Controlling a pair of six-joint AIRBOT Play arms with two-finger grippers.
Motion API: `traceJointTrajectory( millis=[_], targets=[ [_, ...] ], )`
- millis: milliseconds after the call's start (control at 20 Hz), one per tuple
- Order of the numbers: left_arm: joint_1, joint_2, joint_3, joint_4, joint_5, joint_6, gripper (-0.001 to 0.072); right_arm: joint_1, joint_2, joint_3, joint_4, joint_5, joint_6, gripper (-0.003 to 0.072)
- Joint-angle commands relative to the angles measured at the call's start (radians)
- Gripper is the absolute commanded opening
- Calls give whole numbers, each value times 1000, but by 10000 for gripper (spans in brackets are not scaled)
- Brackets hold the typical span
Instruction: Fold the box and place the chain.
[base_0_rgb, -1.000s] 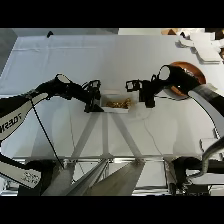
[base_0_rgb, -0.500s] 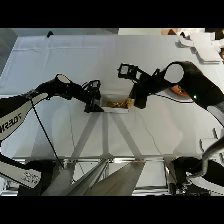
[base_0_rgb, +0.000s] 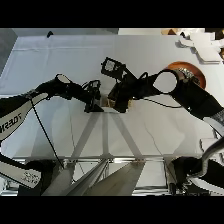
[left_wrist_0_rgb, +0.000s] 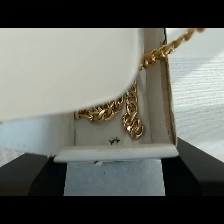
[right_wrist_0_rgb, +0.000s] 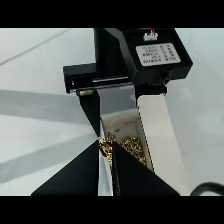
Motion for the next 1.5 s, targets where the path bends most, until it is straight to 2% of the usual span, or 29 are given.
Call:
traceJointTrajectory(
  millis=[0,100,350,500,700,800,1000,1150,1250,1450],
  targets=[
    [0,0,0,0,0,0,257,11,-18,1,-13,-22,4,21],
    [0,0,0,0,0,0,257,11,-25,1,-27,-20,4,218],
    [0,0,0,0,0,0,257,11,-24,1,-78,0,3,218],
    [0,0,0,0,0,0,257,-8,-17,1,-164,69,2,218],
    [0,0,0,0,0,0,257,-132,6,0,-163,194,-10,221],
    [0,0,0,0,0,0,257,-229,8,0,-130,207,-42,245],
    [0,0,0,0,0,0,257,-384,6,-44,-48,201,-290,307],
    [0,0,0,0,0,0,257,-454,-33,-101,67,202,-624,473],
    [0,0,0,0,0,0,257,-478,-89,-124,104,209,-752,475],
    [0,0,0,0,0,0,257,-473,-232,-124,120,236,-795,484]
  ],
)
